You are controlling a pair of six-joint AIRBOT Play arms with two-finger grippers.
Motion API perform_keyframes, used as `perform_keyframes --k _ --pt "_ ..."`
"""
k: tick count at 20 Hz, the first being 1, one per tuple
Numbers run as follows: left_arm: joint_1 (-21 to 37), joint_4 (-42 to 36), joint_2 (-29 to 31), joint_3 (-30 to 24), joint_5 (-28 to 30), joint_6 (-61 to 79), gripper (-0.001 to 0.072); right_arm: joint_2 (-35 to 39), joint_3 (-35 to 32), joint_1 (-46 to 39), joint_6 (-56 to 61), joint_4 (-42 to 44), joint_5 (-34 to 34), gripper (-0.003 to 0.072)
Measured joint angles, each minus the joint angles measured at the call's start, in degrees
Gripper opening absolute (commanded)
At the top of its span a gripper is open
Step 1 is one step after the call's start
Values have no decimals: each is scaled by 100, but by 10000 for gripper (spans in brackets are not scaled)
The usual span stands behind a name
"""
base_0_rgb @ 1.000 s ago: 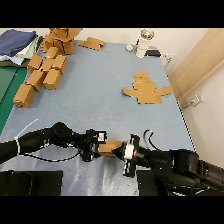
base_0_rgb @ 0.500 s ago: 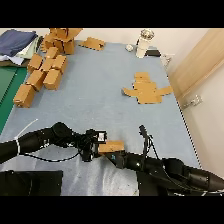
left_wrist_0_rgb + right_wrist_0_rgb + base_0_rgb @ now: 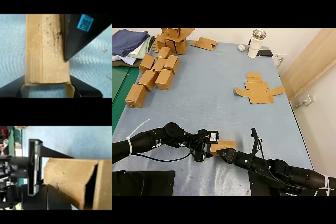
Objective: Fold the box.
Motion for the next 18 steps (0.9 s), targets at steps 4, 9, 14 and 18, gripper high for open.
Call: perform_keyframes --k 4,9,14,18 --pt "2 0 0 0 2 0 310 -240 -7 2 24 -28 70 3" --pt "2 0 0 0 0 2 310 -450 -4 2 42 -105 105 3" --pt "2 -2 0 0 -4 2 311 -455 142 28 26 -258 -9 2" --pt "2 -4 0 0 -7 -4 310 -214 304 26 -127 -350 -227 1"
